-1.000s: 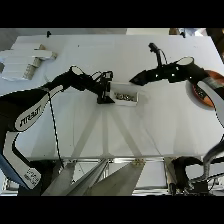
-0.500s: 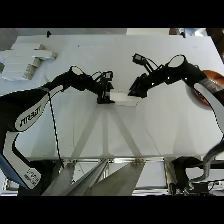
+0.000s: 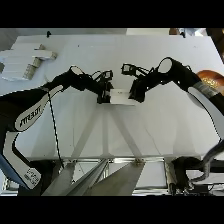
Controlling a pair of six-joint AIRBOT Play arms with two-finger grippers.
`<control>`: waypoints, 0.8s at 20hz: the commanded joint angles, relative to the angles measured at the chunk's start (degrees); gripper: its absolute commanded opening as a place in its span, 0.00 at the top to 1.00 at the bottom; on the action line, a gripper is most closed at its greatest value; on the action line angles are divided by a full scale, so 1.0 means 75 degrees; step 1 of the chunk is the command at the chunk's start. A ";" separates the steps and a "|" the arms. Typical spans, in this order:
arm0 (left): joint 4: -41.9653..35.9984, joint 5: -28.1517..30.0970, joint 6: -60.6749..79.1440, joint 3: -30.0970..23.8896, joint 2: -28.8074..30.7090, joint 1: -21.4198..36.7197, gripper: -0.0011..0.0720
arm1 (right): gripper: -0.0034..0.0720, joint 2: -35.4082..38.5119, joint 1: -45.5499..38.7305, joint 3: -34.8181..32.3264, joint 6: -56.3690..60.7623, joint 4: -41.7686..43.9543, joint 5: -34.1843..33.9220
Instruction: Fold the box and place the chain.
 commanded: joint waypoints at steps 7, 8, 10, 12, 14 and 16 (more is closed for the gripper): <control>0.0020 -0.0052 0.0026 0.0003 0.0003 0.0000 0.50 | 0.56 0.0784 0.0160 0.0009 0.0280 -0.0393 -0.0058; 0.0020 -0.0052 0.0026 0.0003 0.0003 0.0000 0.50 | 0.56 0.0781 0.0163 0.0009 0.0280 -0.0382 0.0157; 0.0020 -0.0052 0.0026 0.0003 0.0003 0.0000 0.50 | 0.56 0.0781 0.0286 0.0006 0.0280 -0.0335 0.0536; 0.0020 -0.0052 0.0026 0.0003 0.0003 0.0000 0.50 | 0.55 0.0781 0.0428 0.0006 0.0221 -0.0335 0.0516; 0.0023 -0.0052 0.0026 0.0003 0.0003 0.0000 0.50 | 0.50 0.0781 0.0504 0.0006 -0.0079 -0.0335 0.0198; 0.0020 -0.0052 0.0026 0.0003 0.0003 0.0000 0.50 | 0.50 0.0764 0.0533 0.0003 -0.0125 -0.0341 -0.0195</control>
